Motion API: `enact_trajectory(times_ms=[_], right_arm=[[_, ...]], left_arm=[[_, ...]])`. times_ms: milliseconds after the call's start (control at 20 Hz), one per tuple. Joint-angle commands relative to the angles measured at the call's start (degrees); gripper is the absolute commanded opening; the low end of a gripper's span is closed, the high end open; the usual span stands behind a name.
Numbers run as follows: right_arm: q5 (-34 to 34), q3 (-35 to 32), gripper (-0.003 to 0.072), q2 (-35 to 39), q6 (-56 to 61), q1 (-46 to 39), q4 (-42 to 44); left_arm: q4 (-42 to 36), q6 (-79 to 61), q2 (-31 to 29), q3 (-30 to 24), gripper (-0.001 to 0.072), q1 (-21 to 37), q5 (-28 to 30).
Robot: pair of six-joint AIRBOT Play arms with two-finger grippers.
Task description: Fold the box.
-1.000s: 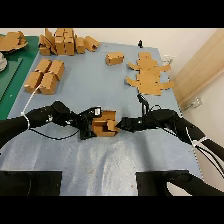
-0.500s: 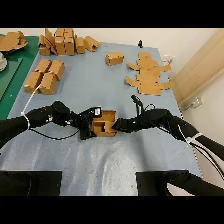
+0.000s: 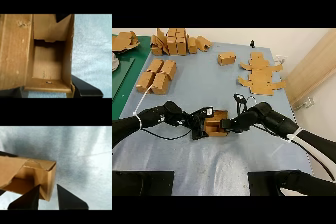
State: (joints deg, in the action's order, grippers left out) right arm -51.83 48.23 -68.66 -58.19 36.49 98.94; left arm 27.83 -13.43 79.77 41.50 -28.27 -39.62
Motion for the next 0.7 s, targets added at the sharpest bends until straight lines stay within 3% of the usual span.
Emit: enact_trajectory(times_ms=[0,350,650], right_arm=[[-4.1,4.6,0.0340,-4.2,11.0,4.2,-9.4],[-14.3,15.2,0.0339,-14.1,18.3,5.8,-14.3],[-17.7,16.6,0.0338,-18.4,19.2,5.8,-16.0]], left_arm=[[0.0,0.0,0.0,0.0,0.0445,0.0,0.0],[0.0,0.0,0.0,0.0,0.0445,0.0,0.0],[0.0,0.0,0.0,0.0,0.0445,0.0,0.0]])
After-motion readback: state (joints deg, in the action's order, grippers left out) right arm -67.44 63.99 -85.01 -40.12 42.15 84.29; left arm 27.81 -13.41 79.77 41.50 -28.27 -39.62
